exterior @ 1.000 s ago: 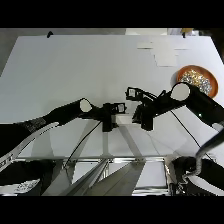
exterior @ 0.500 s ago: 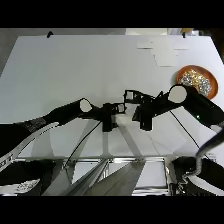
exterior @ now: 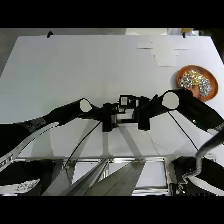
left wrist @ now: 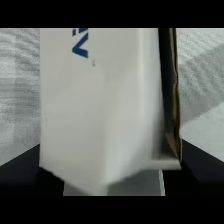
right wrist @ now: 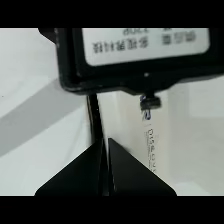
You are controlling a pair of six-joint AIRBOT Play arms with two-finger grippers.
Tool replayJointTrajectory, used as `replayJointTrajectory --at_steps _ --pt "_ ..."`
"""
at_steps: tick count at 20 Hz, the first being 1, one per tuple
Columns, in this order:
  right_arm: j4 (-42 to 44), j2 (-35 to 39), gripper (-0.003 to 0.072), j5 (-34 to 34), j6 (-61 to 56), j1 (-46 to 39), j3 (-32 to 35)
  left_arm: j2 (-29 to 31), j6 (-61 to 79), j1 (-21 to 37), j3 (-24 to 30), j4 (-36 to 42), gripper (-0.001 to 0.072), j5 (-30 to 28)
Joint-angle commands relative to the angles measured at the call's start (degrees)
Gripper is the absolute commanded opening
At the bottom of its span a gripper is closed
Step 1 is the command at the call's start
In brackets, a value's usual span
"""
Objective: Fold the box and place the chain.
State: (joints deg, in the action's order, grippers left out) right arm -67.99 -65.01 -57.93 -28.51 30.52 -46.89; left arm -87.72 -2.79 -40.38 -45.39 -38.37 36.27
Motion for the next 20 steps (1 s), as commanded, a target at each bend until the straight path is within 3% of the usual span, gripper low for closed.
replayJointTrajectory --at_steps 1,5,9,14,20 --pt "0.13 0.02 0.0038 -2.47 -0.17 0.2 0.02 0.07 -0.07 -0.02 0.0 -0.02 0.0011 0.0" --pt "1.31 0.02 0.004 -4.42 -0.15 0.2 0.07 0.07 -0.07 -0.02 0.0 -0.02 0.0011 -0.02" --pt "4.59 0.52 0.0195 -4.39 -0.02 0.17 0.04 0.07 -0.07 -0.02 0.0 -0.02 0.0011 -0.02" --pt "6.34 5.11 0.0202 -3.91 2.1 -1.16 -1.75 0.07 -0.07 -0.02 0.0 -0.02 0.0011 0.0" --pt "8.7 0.42 0.02 -7.74 4.59 -3.74 -11.1 0.07 -0.07 -0.02 0.0 -0.02 0.0011 -0.02"
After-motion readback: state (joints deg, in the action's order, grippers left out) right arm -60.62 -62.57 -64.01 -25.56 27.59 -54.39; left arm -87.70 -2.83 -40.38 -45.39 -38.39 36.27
